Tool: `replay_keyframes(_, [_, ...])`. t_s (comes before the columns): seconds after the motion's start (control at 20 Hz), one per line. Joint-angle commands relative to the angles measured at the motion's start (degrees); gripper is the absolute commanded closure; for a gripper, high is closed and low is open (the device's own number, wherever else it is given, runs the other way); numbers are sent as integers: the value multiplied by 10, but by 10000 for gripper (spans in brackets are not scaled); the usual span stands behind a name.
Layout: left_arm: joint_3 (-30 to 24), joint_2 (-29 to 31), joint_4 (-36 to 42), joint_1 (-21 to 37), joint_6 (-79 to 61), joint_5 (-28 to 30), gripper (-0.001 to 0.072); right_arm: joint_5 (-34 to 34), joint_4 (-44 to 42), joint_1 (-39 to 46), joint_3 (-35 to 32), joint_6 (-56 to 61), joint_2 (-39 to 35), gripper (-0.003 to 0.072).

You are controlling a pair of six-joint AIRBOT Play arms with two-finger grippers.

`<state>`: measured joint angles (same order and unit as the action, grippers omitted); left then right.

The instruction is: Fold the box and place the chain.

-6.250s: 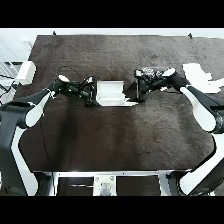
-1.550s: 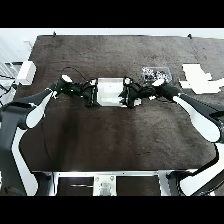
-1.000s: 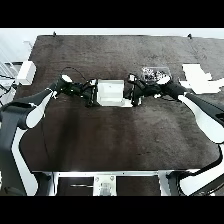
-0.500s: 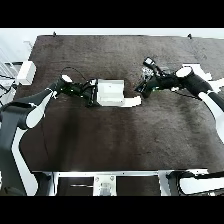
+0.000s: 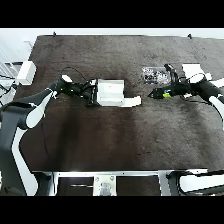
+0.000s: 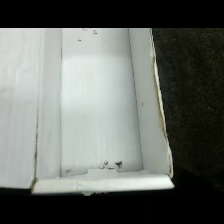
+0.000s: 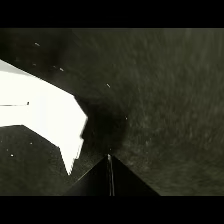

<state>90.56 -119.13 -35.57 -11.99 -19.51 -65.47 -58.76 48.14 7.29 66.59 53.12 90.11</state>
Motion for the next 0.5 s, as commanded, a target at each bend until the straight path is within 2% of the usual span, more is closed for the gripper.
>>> replay_keyframes(0.0, [0, 0, 0, 0, 0, 1, 240, 2, -31, -10, -7, 41, 33, 684])
replay_keyframes(0.2, [0, 0, 0, 0, 0, 1, 240, 34, -31, -63, -7, 37, 80, 684])
replay_keyframes(0.3, [0, 0, 0, 0, 0, 1, 241, 39, -61, -85, -6, 29, 97, 684])
replay_keyframes(0.45, [0, 0, 0, 0, 0, 1, 240, 37, -104, -110, 0, -13, 84, 684])
